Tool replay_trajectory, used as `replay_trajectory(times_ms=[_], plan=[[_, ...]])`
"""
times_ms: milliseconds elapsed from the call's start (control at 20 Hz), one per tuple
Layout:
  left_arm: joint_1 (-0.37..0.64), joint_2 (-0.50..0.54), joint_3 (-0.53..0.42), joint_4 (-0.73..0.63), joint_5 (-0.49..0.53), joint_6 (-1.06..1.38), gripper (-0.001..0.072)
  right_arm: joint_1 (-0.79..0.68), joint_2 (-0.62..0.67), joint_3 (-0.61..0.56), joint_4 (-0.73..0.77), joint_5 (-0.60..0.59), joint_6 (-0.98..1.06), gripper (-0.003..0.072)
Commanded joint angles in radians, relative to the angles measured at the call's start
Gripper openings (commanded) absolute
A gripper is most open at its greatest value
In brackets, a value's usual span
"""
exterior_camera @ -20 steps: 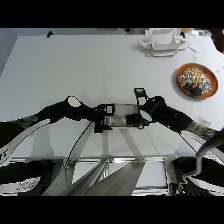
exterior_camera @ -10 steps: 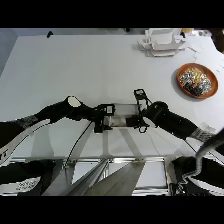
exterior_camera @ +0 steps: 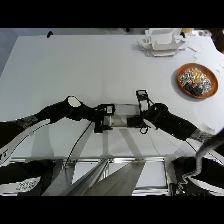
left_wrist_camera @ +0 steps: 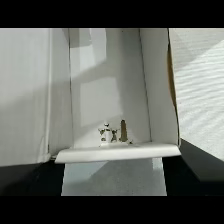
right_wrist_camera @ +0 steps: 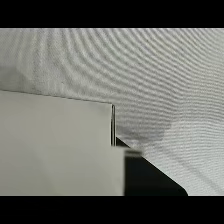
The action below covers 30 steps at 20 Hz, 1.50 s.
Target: Fold the box and place the chain.
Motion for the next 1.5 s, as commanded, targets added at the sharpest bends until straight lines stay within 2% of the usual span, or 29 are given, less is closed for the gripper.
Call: replay_trajectory(times_ms=[0, 100, 150, 350, 400, 450, 500, 750, 850, 950, 1150, 1300, 1450], plan=[[0.001, 0.0, 0.0, 0.0, 0.0, 0.0, 0.0249, 0.0, -0.017, -0.001, -0.006, 0.013, 0.008, 0.0107], [0.001, 0.0, 0.0, 0.0, 0.0, 0.0, 0.0249, 0.0, -0.016, 0.0, -0.006, 0.02, 0.008, 0.0074], [0.001, 0.0, 0.0, 0.0, 0.0, 0.0, 0.0249, 0.0, -0.016, 0.0, -0.006, 0.023, 0.008, 0.0016], [0.001, 0.0, 0.0, 0.0, 0.0, 0.0, 0.0249, 0.0, -0.013, 0.0, -0.006, 0.027, -0.003, 0.0021], [0.001, 0.0, 0.0, 0.0, 0.0, 0.0, 0.0249, 0.0, -0.01, 0.003, -0.006, 0.022, -0.018, 0.0107], [0.001, 0.0, 0.0, 0.0, 0.0, 0.0, 0.0249, 0.0, -0.005, 0.009, -0.006, 0.027, -0.043, 0.026], [0.001, 0.0, 0.0, 0.0, 0.0, 0.0, 0.0249, 0.0, 0.003, 0.013, -0.006, 0.034, -0.064, 0.0326], [0.001, 0.0, 0.0, 0.0, 0.0, 0.0, 0.0249, 0.0, 0.084, 0.048, -0.01, 0.12, -0.21, 0.0326], [0.001, 0.0, 0.0, 0.0, 0.0, 0.0, 0.0249, 0.0, 0.113, 0.106, -0.009, 0.196, -0.289, 0.0327], [0.001, 0.0, 0.0, 0.0, 0.0, 0.0, 0.0249, -0.022, 0.119, 0.212, -0.006, 0.308, -0.366, 0.0326], [0.001, 0.0, 0.0, 0.0, 0.0, 0.0, 0.0249, -0.193, 0.119, 0.457, -0.006, 0.447, -0.563, 0.0318], [0.001, 0.0, 0.0, 0.0, 0.0, 0.0, 0.0249, -0.428, 0.1, 0.612, -0.005, 0.432, -0.692, 0.0272], [0.001, 0.0, 0.0, 0.0, 0.0, 0.0, 0.0249, -0.687, 0.018, 0.69, -0.001, 0.398, -0.793, 0.027]])
